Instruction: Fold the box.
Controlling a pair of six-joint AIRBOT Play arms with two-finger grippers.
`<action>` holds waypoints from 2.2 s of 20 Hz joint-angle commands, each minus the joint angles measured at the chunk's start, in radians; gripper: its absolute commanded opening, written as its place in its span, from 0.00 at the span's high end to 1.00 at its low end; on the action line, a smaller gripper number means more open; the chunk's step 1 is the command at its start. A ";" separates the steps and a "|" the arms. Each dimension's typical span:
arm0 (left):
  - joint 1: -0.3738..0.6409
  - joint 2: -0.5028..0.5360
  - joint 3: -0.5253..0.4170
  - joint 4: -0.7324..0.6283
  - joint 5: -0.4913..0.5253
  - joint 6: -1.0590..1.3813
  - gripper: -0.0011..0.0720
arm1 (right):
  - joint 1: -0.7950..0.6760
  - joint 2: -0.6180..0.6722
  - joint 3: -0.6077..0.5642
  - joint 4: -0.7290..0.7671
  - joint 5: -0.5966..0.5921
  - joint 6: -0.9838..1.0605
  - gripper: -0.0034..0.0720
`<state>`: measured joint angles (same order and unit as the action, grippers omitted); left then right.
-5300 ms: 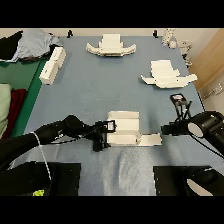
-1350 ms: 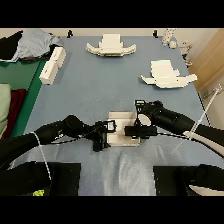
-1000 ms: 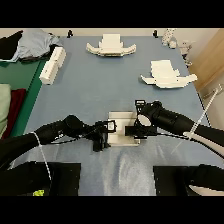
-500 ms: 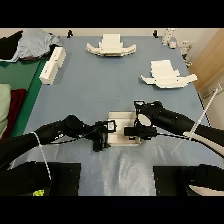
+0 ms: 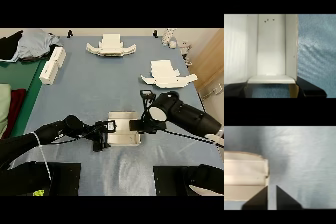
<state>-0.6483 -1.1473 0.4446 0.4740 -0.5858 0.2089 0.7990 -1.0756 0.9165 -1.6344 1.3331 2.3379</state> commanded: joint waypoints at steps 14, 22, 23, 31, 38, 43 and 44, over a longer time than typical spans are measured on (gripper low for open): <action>0.000 0.000 0.000 0.000 0.000 0.000 0.16 | -0.804 -0.425 0.003 1.218 0.024 -1.191 0.95; 0.000 -0.001 0.000 0.000 0.000 0.000 0.16 | -0.726 -0.540 0.016 1.267 0.273 -1.422 0.95; 0.000 -0.001 0.000 0.000 0.000 0.000 0.16 | -0.707 -0.534 0.011 1.265 0.285 -1.439 0.95; 0.000 -0.001 0.000 0.000 0.000 0.000 0.16 | -0.528 -0.271 -0.179 1.115 0.033 -1.617 0.95; 0.000 0.000 0.000 0.000 0.000 0.000 0.16 | -0.370 0.026 -0.295 0.973 -0.307 -1.677 0.95; 0.000 -0.001 0.000 0.000 0.000 0.000 0.16 | -0.212 0.220 -0.399 0.801 -0.542 -1.677 0.95; 0.000 -0.001 0.000 0.000 0.000 0.000 0.16 | -0.177 0.250 -0.425 0.784 -0.592 -1.688 0.95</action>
<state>-0.6483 -1.1473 0.4446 0.4744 -0.5861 0.2085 0.5346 -0.9237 0.5526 -0.7521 0.9165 0.6640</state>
